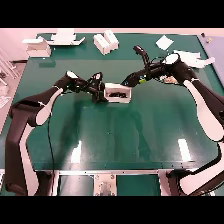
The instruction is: Fold the box and place the chain.
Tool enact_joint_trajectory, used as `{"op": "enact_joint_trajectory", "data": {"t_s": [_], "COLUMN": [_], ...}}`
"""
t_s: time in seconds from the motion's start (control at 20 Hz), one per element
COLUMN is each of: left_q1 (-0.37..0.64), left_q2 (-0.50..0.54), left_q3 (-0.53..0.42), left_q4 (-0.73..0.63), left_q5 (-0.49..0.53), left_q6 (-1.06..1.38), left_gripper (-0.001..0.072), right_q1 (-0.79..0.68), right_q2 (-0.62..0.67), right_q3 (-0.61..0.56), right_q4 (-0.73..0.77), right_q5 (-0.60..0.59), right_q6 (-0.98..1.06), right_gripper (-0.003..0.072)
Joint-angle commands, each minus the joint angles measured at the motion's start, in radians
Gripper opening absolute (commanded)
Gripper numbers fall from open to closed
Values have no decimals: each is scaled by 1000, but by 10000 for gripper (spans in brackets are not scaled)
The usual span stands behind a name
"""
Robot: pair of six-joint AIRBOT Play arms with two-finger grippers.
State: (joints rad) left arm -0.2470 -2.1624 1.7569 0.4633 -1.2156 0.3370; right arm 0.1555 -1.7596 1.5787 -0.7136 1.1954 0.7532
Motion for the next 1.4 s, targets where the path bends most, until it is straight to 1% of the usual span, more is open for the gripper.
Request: {"op": "enact_joint_trajectory", "data": {"t_s": [0.0, 0.05, 0.15, 0.3, 0.35, 0.5, 0.55, 0.7, 0.9, 1.1, 1.35], "left_q1": [0, 0, 0, 0, 0, 0, 0, 0, 0, 0, 0], "left_q2": [0, 0, 0, 0, 0, 0, 0, 0, 0, 0, 0], "left_q3": [0, 0, 0, 0, 0, 0, 0, 0, 0, 0, 0], "left_q4": [0, 0, 0, 0, 0, 0, 0, 0, 0, 0, 0], "left_q5": [0, 0, 0, 0, 0, 0, 0, 0, 0, 0, 0], "left_q6": [0, 0, 0, 0, 0, 0, 0, 0, 0, 0, 0], "left_gripper": [405, 405, 404, 405, 405, 405, 405, 405, 405, 405, 405], "right_q1": [16, 17, 20, 31, 37, 45, 44, 45, 45, 45, 46], "right_q2": [-1, -1, -1, -1, -1, -1, -1, -3, -13, -20, -21], "right_q3": [1, 1, 1, 1, 1, 2, 2, 2, 3, 5, 17], "right_q4": [-40, -40, -40, -59, -64, -66, -67, -97, -100, -100, -99], "right_q5": [1, 2, 3, 2, 2, 4, 5, 20, 8, -62, -89], "right_q6": [-6, -7, -30, -50, -60, -71, -77, -105, -151, -164, -163], "right_gripper": [200, 216, 271, 292, 326, 337, 399, 398, 392, 384, 384]}}
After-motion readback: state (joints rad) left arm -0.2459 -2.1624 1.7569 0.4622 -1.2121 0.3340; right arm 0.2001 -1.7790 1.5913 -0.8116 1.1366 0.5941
